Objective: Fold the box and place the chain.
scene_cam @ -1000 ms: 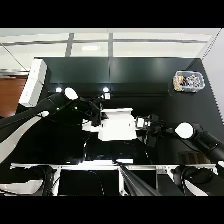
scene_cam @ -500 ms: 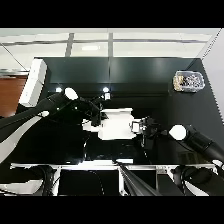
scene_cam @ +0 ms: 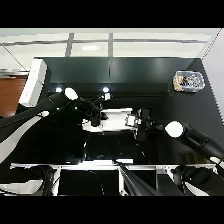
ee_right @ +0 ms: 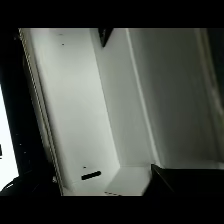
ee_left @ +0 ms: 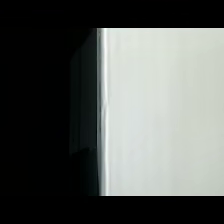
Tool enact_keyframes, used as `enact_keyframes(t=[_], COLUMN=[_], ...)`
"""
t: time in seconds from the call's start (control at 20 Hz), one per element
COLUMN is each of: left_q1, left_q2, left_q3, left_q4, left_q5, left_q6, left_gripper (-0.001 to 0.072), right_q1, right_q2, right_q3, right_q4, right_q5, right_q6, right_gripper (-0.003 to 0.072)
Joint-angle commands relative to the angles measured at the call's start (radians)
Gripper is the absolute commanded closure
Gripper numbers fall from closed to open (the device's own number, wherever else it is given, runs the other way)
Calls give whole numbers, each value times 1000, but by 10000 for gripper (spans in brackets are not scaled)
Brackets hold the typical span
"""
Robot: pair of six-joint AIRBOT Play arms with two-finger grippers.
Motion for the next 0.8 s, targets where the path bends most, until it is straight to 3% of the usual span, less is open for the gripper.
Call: enact_keyframes(t=[0.0, 0.2, 0.5, 0.75], left_q1=[-1, -1, -1, -1], left_q2=[0, 0, 0, 2], left_q3=[0, 0, 0, 0], left_q4=[0, 0, 0, 0], left_q5=[-1, 2, 5, 5], left_q6=[0, 5, 15, 27], left_gripper=[684, 685, 685, 685], right_q1=[-66, -87, -87, -87], right_q2=[-2, -56, -127, -168], right_q3=[42, 42, 42, 42], right_q4=[1, 136, 288, 298], right_q5=[48, 42, 66, 210], right_q6=[-9, -32, -230, -281], right_gripper=[-19, -19, -19, -19])
